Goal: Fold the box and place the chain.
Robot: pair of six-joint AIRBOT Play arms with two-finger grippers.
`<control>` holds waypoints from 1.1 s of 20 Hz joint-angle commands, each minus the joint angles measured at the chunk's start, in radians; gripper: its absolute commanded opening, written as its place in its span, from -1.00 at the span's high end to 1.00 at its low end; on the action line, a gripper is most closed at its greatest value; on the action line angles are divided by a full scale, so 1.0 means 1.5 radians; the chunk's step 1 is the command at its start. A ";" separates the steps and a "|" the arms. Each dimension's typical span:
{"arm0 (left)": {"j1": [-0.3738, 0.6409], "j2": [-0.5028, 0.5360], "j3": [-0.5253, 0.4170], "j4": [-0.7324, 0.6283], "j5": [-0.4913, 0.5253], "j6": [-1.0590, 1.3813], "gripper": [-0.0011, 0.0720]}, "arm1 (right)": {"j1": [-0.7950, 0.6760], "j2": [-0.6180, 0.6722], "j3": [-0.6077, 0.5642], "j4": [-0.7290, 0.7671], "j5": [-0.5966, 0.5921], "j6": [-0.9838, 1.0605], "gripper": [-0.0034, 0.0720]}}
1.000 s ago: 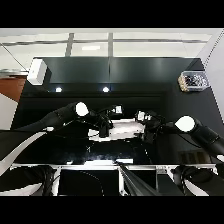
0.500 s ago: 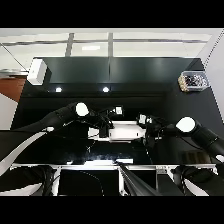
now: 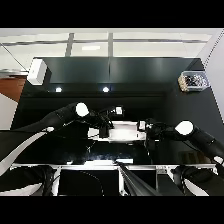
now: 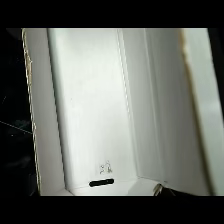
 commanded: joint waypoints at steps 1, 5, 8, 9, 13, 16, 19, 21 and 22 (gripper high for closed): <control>0.000 0.000 0.000 0.006 0.001 0.000 0.90 | 0.000 -0.018 -0.001 0.026 -0.008 -0.036 -0.97; 0.000 0.000 0.000 0.006 0.001 0.000 0.90 | 0.000 -0.041 -0.001 0.028 -0.008 -0.054 -0.97; 0.000 0.000 0.000 0.006 0.001 0.000 0.90 | 0.000 -0.055 -0.001 0.028 -0.010 -0.067 -0.97; 0.000 -0.001 0.000 0.006 0.001 0.000 0.90 | 0.000 -0.055 -0.001 0.028 -0.011 -0.067 -0.97; 0.000 -0.001 0.000 0.006 0.001 0.000 0.90 | 0.000 -0.064 -0.001 0.016 -0.017 -0.069 -0.97; 0.000 -0.001 0.000 0.006 0.001 0.000 0.90 | 0.000 -0.077 -0.002 0.009 -0.028 -0.069 -0.97; 0.000 -0.001 0.000 0.006 0.001 0.000 0.90 | 0.000 -0.077 -0.001 0.011 -0.028 -0.069 -0.97; 0.000 -0.001 0.000 0.006 0.001 0.000 0.90 | 0.000 -0.077 -0.001 0.010 -0.027 -0.068 -0.97; 0.000 -0.001 0.000 0.006 0.001 0.000 0.90 | 0.000 -0.077 -0.001 0.011 -0.027 -0.068 -0.97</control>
